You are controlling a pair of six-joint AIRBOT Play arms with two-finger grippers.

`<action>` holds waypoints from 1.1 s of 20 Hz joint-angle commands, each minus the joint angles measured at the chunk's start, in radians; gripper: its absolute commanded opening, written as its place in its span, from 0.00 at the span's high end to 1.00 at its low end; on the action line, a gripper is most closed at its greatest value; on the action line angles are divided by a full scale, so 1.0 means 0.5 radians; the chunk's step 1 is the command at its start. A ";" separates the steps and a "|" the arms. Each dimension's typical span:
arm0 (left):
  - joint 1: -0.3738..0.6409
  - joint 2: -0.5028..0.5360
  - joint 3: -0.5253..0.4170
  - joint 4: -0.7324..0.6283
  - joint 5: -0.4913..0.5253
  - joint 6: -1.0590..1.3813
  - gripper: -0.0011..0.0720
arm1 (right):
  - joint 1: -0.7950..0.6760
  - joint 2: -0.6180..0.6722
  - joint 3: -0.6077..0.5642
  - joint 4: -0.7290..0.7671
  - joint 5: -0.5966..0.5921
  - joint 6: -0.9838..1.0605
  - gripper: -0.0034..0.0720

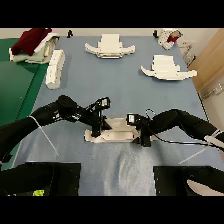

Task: Fold the box.

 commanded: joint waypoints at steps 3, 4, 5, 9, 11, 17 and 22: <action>0.000 -0.001 0.000 0.000 0.000 0.000 0.97 | -0.003 -0.005 -0.001 0.003 0.000 -0.001 0.16; 0.000 -0.001 0.000 0.000 0.001 0.000 0.97 | -0.003 -0.003 -0.001 0.004 0.005 0.000 0.08; 0.000 -0.001 0.000 0.000 0.000 0.000 0.97 | -0.003 -0.002 -0.001 0.005 0.005 0.000 0.06; 0.000 -0.001 0.000 0.001 0.000 0.000 0.97 | -0.002 -0.001 -0.001 0.043 0.019 0.000 0.07; 0.000 -0.001 0.000 0.000 0.001 0.000 0.97 | -0.002 -0.002 -0.014 0.089 0.019 0.000 0.07; 0.000 -0.001 0.000 0.000 0.001 0.000 0.97 | -0.002 -0.002 -0.038 0.114 0.056 0.000 0.10; 0.000 -0.001 0.000 0.000 0.001 0.000 0.97 | -0.002 -0.013 -0.069 0.108 0.076 0.000 0.21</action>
